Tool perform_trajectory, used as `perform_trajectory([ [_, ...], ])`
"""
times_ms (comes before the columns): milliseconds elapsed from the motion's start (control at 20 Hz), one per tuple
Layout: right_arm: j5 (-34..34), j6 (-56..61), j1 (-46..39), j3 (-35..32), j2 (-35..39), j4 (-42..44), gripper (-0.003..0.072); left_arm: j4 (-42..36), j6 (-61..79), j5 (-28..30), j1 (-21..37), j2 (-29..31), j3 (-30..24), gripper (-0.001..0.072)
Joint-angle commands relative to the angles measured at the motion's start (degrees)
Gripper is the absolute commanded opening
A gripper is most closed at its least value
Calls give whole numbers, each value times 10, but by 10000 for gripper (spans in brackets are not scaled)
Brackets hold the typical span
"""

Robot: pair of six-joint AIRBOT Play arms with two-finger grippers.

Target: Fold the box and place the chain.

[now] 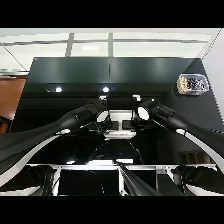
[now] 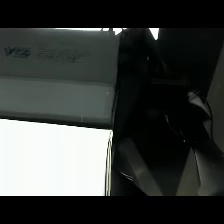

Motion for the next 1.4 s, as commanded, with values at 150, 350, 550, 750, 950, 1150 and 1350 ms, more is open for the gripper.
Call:
perform_trajectory([
  [150,5,-11,-1,0,25,10,327,1,0,2,0,0,0,28],
  [350,58,-69,-12,0,122,8,327,1,0,1,2,0,0,28],
  [550,121,-82,-89,0,255,-153,327,1,0,1,2,0,0,28],
  [750,-56,-80,-249,-43,266,-372,381,1,0,1,2,0,0,28],
  [950,-247,-80,-444,-44,160,-228,674,1,0,2,2,0,0,28],
  [1150,-182,-52,-526,117,2,-125,671,1,0,1,2,0,0,28],
  [1350,-38,18,-555,306,-147,-49,476,1,0,2,2,0,0,28],
])
